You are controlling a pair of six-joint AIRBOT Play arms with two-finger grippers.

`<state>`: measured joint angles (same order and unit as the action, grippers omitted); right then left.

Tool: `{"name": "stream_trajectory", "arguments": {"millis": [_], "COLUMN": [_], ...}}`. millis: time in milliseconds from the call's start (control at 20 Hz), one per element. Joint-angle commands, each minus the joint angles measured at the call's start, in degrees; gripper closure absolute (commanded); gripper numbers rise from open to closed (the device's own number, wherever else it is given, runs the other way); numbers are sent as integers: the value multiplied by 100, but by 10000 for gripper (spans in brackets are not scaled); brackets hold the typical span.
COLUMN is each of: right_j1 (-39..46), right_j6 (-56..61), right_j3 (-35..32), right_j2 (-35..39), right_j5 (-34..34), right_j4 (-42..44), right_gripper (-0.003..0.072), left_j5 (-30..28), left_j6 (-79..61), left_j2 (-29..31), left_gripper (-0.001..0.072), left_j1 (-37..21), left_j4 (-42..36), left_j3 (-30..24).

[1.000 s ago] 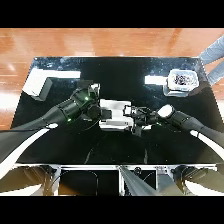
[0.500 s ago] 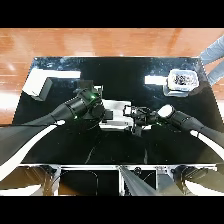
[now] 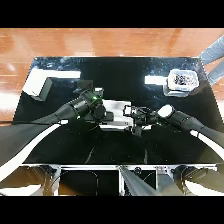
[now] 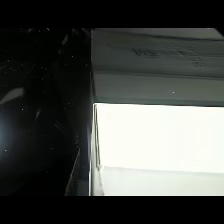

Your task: Fold the box and place the chain.

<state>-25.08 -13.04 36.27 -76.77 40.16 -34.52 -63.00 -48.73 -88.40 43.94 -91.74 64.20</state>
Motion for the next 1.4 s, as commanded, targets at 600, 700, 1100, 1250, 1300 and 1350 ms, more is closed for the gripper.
{"name": "stream_trajectory", "arguments": {"millis": [600,700,1100,1250,1300,1350], "right_j1": [-74,-74,-74,-74,-74,-76], "right_j6": [61,61,61,61,61,61], "right_j3": [-15,-15,-15,-15,-15,-15], "right_j2": [-4,-4,-4,-4,-4,-4], "right_j5": [-101,-101,-101,-101,-101,-101], "right_j4": [-52,-52,-55,-55,-55,-55], "right_gripper": [80,80,80,80,80,79], "left_j5": [2,0,2,2,2,2], "left_j6": [-13,-66,-76,-76,-76,-76], "left_j2": [-90,-90,-90,-90,-90,-90], "left_gripper": [574,678,376,314,314,314], "left_j1": [9,9,9,9,9,9], "left_j4": [-94,-157,-219,-223,-223,-223], "left_j3": [7,7,11,11,11,11]}}
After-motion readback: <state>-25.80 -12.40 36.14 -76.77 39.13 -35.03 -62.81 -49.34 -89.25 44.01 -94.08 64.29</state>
